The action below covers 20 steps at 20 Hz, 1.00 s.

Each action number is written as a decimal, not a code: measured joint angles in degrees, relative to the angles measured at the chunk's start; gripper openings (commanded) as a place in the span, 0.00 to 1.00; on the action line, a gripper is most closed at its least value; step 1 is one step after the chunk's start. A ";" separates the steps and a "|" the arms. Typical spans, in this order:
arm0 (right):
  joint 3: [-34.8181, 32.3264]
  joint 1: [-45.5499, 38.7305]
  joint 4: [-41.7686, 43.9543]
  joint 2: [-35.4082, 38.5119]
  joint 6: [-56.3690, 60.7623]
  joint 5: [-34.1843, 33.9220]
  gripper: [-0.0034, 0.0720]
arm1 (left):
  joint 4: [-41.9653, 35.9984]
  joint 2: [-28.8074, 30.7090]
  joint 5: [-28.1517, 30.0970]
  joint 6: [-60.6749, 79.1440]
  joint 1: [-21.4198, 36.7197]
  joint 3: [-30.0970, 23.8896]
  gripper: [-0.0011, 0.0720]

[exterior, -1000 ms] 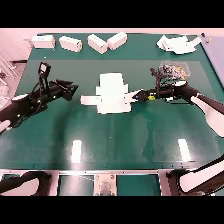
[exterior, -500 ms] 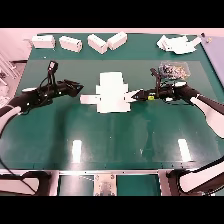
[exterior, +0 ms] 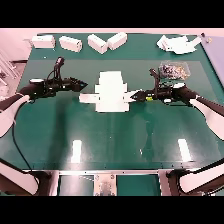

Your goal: Fold the box and place the chain.

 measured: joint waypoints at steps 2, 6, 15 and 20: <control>-0.07 0.00 0.20 0.04 -0.22 -0.09 0.05 | 0.94 -3.10 -2.43 -2.51 -0.02 2.91 0.73; -0.09 0.00 0.31 0.04 -0.66 -0.17 0.05 | 2.14 -8.02 -6.36 -7.37 -0.35 8.52 0.73; -0.09 0.02 0.37 0.04 -1.73 -0.22 0.05 | 13.38 -17.44 -9.09 -21.57 -5.05 25.59 0.73; -0.09 0.02 0.37 0.04 -2.23 -0.22 0.05 | 13.99 -23.50 -12.87 -26.03 -5.68 33.46 0.73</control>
